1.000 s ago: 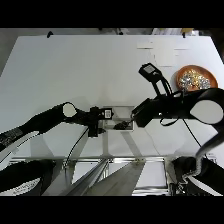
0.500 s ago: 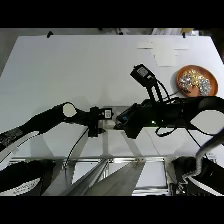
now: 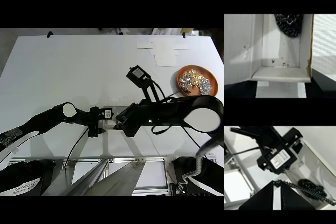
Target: Fold the box and place the chain.
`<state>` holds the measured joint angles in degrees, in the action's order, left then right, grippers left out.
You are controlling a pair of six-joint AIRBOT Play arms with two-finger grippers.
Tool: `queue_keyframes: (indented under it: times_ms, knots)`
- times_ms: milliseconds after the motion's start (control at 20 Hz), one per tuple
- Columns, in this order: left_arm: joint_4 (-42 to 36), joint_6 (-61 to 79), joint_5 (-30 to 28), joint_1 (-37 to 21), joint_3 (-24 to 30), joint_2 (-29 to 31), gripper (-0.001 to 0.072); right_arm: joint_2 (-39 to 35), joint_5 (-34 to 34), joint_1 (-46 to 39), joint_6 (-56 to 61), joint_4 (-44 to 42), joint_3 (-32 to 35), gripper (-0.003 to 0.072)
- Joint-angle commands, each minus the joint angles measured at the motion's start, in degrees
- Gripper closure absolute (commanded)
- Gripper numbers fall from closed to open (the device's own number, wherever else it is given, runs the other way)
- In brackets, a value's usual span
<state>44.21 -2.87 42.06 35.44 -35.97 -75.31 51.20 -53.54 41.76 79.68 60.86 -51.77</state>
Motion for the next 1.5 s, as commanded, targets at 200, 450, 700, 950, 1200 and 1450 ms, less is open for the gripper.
queue_keyframes:
  times_ms: [200,450,700,950,1200,1450]
  knots:
    - [0.0,0.0,0.0,0.0,0.0,0.0,0.0397,5.8,-0.2,0.0,1.5,0.9,0.1,0.0672]
    - [0.0,0.0,0.0,0.0,0.0,0.0,0.0397,9.4,-2.1,0.0,7.0,6.3,0.1,0.0673]
    - [0.0,0.0,0.0,0.0,0.0,0.0,0.0397,11.2,-3.3,0.0,7.1,6.1,-0.1,0.0666]
    - [0.0,0.0,0.0,0.0,0.0,0.0,0.0397,9.9,-12.3,-4.2,3.8,6.6,-8.5,0.0323]
    - [0.0,0.0,0.0,0.0,0.0,0.0,0.0397,10.2,-13.7,-16.5,1.9,10.5,-13.0,0.0561]
    - [0.0,0.0,0.0,0.0,0.0,0.0,0.0397,16.4,-13.3,-27.7,7.2,26.7,-11.4,0.0587]
